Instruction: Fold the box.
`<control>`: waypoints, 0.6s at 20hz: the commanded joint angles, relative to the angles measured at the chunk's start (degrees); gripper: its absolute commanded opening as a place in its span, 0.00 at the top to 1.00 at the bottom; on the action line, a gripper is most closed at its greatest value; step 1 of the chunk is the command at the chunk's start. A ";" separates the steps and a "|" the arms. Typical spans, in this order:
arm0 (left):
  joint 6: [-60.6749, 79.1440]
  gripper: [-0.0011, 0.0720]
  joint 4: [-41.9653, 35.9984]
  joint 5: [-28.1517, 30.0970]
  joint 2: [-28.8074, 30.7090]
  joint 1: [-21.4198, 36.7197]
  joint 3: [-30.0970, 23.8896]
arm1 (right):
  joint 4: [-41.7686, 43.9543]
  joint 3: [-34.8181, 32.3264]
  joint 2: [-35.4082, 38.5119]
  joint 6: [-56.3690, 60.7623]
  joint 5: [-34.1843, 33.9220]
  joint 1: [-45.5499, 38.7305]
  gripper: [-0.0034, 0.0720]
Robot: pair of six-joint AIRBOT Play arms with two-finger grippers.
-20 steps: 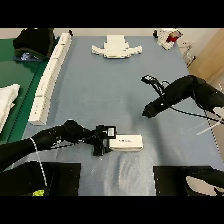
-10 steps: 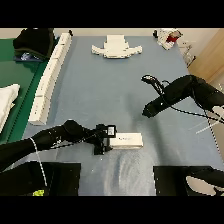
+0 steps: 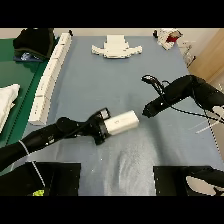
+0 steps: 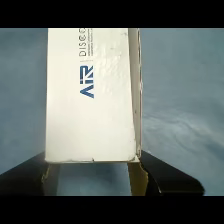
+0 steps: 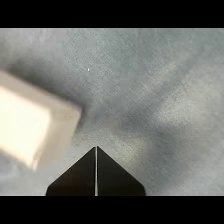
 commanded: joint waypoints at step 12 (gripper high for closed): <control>-14.32 0.35 0.46 10.08 -24.68 40.87 27.06 | 0.04 0.07 -0.02 0.02 0.00 0.00 0.95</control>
